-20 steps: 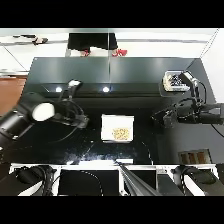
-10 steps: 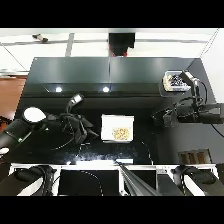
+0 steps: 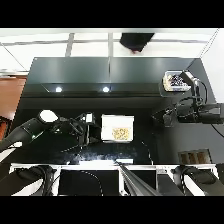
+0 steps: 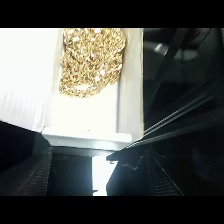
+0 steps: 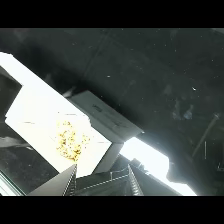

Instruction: Fold the box and place the chain.

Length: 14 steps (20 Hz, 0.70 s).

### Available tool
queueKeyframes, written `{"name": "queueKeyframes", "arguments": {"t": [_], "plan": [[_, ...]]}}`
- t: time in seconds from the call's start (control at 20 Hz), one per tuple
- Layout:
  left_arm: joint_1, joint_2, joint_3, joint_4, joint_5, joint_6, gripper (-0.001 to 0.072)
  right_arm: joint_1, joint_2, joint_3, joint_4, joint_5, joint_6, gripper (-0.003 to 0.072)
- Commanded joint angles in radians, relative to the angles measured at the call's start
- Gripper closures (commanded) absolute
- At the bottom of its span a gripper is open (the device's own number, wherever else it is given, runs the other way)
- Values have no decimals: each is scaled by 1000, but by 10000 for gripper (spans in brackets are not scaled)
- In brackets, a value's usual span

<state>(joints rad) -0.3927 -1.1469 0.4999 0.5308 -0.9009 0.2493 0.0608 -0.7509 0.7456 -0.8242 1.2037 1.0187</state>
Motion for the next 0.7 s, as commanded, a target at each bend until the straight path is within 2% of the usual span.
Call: {"name": "queueKeyframes", "arguments": {"t": [0.0, 0.2, 0.4, 0.65], "plan": [[-4, -42, 3, -3, 37, 90, 4, 0, 0, 1, 0, 3, -2, 302], [-6, -85, 8, -27, 37, 86, 4, 0, 0, 1, 0, 5, -2, 302], [-12, -90, 13, -79, 49, 87, 3, 0, 0, 1, 0, 4, -2, 301], [-40, -90, 13, -68, 72, 80, 3, 0, 0, 1, 0, 4, -2, 301]]}}
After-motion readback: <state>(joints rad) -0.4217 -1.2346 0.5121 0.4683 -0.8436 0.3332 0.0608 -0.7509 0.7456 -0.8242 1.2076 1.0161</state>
